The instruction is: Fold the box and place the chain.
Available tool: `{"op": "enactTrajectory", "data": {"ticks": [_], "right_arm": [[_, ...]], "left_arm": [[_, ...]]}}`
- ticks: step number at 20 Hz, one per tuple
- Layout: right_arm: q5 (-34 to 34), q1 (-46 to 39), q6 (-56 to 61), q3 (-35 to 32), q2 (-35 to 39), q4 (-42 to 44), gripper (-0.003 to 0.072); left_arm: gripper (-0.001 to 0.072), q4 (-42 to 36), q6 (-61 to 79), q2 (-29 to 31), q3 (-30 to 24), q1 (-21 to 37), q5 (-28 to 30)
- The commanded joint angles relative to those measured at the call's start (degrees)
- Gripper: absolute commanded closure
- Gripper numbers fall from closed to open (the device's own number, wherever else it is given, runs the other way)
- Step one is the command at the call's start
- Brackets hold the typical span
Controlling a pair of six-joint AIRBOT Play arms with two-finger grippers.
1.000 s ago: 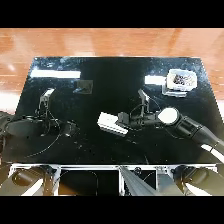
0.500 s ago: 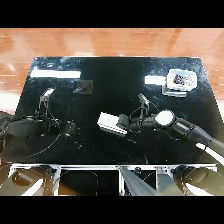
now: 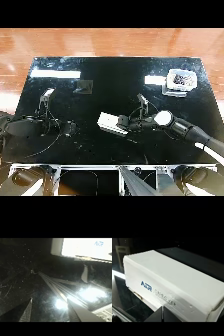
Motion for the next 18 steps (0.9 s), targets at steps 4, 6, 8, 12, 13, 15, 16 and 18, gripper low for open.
{"op": "enactTrajectory", "data": {"ticks": [4,6,8,12,13,15,16,18], "right_arm": [[3.5,0.0,-1.8,1.8,0.0,0.0,0.0657],[4.9,0.0,-2.7,3.0,0.7,0.0,0.0657],[5.0,-0.1,-2.9,3.5,2.1,0.0,0.0657],[7.0,-2.7,-3.4,3.5,5.2,0.0,0.0657],[7.7,-3.7,-3.9,3.5,5.9,-0.2,0.0657],[9.7,-5.9,-4.1,3.5,6.8,-0.9,0.0657],[11.2,-6.9,-4.2,3.5,7.0,-1.7,0.0657],[14.0,-7.5,-4.1,3.4,7.1,-3.7,0.0657]], "left_arm": [[0.0163,-0.3,0.0,0.0,0.0,0.0,0.0],[0.0163,-1.3,0.1,0.0,0.0,0.0,0.0],[0.0163,-1.6,0.2,0.0,0.0,0.0,0.0],[0.0163,-1.6,2.2,0.0,0.0,0.0,-1.6],[0.0163,-1.6,3.1,-0.1,0.0,0.0,-2.3],[0.0163,-1.6,5.2,-0.9,0.2,0.0,-3.6],[0.0163,-1.7,7.0,-1.9,0.6,0.0,-3.7],[0.0163,-2.7,12.3,-5.1,2.3,0.0,-2.8]]}}
